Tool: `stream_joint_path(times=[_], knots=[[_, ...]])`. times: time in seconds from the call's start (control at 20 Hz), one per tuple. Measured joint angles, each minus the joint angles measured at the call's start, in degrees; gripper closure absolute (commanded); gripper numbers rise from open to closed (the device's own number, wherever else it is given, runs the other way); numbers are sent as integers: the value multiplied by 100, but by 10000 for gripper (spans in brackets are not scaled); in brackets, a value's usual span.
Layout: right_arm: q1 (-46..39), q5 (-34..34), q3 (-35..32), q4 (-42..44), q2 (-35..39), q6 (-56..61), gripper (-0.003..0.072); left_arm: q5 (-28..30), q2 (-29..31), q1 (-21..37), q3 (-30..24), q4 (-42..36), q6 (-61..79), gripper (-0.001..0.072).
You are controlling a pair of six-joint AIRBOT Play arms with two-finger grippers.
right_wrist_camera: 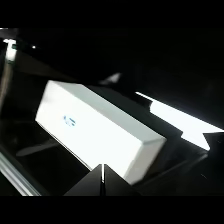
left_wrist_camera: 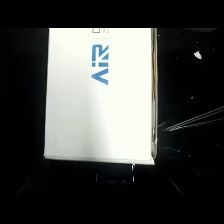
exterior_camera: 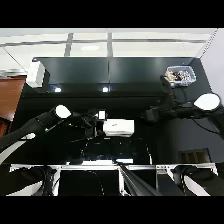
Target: Fold the box and place the chain.
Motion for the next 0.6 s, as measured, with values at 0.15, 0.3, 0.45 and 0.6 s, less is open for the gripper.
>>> stream_joint_path(times=[0.15, 0.3, 0.45, 0.6], knots=[[-339, 229, 11, -603, 197, 153, 673, -525, 264, 0, 382, 737, -1257, -4], [-474, 52, 11, -1239, 269, 374, 673, -1126, 374, -101, 903, 1021, -2151, -3], [-531, -299, 13, -1644, 299, 590, 673, -1335, 214, -337, 1495, 1141, -2813, -3], [-549, -549, 15, -1823, 310, 678, 673, -1414, -284, -579, 2092, 1191, -3136, -3]])
